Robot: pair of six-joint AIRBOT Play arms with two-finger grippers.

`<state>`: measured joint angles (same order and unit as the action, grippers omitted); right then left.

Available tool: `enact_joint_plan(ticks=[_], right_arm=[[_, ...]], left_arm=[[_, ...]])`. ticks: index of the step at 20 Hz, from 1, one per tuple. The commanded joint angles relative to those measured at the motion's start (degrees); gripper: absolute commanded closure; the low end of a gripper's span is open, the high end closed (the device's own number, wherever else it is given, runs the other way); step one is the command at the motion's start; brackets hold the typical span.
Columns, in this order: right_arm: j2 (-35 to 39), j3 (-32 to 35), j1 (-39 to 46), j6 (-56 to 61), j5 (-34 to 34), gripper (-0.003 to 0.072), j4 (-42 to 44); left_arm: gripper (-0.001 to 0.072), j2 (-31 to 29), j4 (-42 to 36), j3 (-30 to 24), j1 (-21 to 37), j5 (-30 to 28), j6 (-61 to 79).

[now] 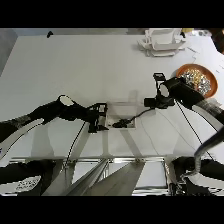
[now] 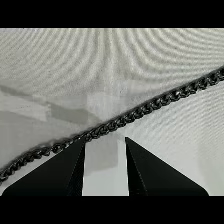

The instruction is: Fold the box and place the chain.

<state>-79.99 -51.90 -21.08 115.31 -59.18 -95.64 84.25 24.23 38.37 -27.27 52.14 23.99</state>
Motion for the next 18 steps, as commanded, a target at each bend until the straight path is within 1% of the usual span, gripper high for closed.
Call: enact_joint_plan(ticks=[1, 6, 7, 9, 12, 14, 16, 18], right_arm=[[-0.24, 0.02, 0.02, 0.22, 0.28, 0.0437, -0.57], [-2.36, 0.02, 0.02, 0.24, 0.31, 0.0439, -0.28], [-2.51, 0.02, 0.02, 0.22, 0.31, 0.0494, -0.28], [-2.51, 0.00, 0.02, 0.02, 0.11, 0.0666, -0.28], [-2.08, 0.00, -0.04, -3.39, -1.95, 0.0668, -0.04], [-0.22, 0.00, -0.04, -5.86, -3.96, 0.0668, -0.11], [3.93, 0.00, -0.04, -7.30, -5.01, 0.0668, 0.09], [9.31, 0.00, -0.04, -8.76, -6.78, 0.0668, 2.40]], left_arm=[[0.0518, -0.04, 0.02, 0.04, 0.04, 0.00, 0.00], [0.0518, -0.04, 0.02, 0.04, 0.04, -0.02, 0.00], [0.0518, -0.04, 0.02, 0.04, 0.04, 0.00, -0.02], [0.0518, -0.04, 0.02, 0.04, 0.04, -0.02, 0.00], [0.0518, -0.04, 0.02, 0.04, 0.04, -0.02, 0.00], [0.0518, -0.04, 0.02, 0.04, 0.04, -0.02, 0.00], [0.0518, -0.04, 0.02, 0.04, 0.04, -0.02, 0.00], [0.0518, -0.04, 0.02, 0.04, 0.04, -0.02, 0.00]])
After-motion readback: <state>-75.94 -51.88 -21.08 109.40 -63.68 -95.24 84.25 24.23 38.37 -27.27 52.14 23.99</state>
